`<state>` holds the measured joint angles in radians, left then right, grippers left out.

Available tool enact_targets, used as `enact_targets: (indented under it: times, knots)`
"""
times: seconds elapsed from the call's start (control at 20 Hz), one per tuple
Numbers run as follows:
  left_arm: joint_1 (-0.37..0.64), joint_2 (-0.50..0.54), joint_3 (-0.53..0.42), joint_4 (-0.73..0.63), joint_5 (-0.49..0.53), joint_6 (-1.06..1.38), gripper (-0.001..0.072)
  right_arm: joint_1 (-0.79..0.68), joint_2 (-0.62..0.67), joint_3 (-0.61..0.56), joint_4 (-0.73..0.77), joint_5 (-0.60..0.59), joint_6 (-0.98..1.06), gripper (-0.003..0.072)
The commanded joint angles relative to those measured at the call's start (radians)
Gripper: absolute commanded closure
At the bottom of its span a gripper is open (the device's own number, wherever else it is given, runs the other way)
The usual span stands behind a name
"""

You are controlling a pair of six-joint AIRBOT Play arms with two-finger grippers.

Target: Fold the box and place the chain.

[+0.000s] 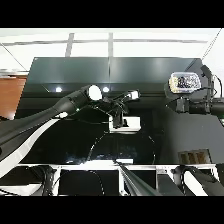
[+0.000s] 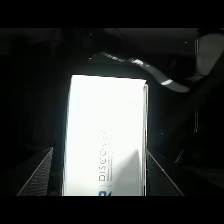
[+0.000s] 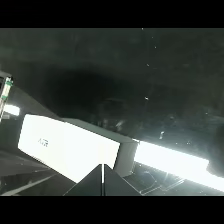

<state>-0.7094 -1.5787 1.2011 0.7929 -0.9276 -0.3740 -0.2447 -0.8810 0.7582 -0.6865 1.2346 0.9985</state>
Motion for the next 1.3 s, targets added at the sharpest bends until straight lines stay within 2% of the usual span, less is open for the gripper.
enact_targets:
  times: [0.0, 0.6, 1.0, 1.25]
  knots:
    - [-0.01, -0.016, 0.011, 0.01, -0.001, -0.029, -0.0005, -0.001, 0.001, -0.003, -0.007, -0.01, -0.005, 0.0669]
    - [-0.039, -0.022, 0.011, 0.027, -0.031, -0.042, -0.0005, -0.001, 0.001, -0.003, -0.006, -0.012, -0.007, 0.0669]
    - [-0.093, -0.025, 0.011, 0.178, -0.019, -0.042, -0.0006, -0.001, 0.001, -0.003, -0.006, -0.012, -0.007, 0.0669]
    - [-0.122, -0.067, 0.01, 0.27, 0.005, -0.042, -0.0005, -0.001, 0.001, -0.003, -0.006, -0.012, -0.007, 0.0669]
